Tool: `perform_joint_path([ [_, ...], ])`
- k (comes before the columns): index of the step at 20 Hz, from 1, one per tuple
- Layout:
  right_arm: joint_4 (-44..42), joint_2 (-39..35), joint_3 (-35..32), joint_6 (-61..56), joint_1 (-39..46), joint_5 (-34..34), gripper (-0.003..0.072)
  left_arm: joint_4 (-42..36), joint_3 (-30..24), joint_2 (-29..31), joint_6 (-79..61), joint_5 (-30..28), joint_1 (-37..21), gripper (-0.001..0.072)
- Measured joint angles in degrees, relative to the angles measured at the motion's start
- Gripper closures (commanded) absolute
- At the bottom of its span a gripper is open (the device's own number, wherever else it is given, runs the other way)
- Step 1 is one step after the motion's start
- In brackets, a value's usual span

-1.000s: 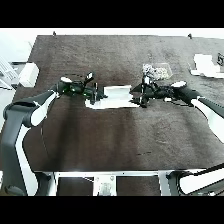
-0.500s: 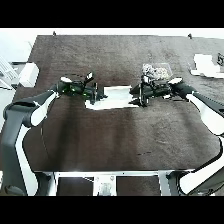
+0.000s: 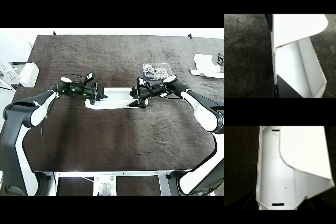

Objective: Fold the box and place the chain.

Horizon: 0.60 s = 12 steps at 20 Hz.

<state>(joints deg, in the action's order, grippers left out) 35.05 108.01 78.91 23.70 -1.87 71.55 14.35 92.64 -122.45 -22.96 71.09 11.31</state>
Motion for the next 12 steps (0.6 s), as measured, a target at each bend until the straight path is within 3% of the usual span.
perform_joint_path([
  [12,1.0,3.8,4.1,0.8,-0.9,0.4,0.0074,0.0,0.0,0.0,0.0,-0.2,0.0,0.0688],
])
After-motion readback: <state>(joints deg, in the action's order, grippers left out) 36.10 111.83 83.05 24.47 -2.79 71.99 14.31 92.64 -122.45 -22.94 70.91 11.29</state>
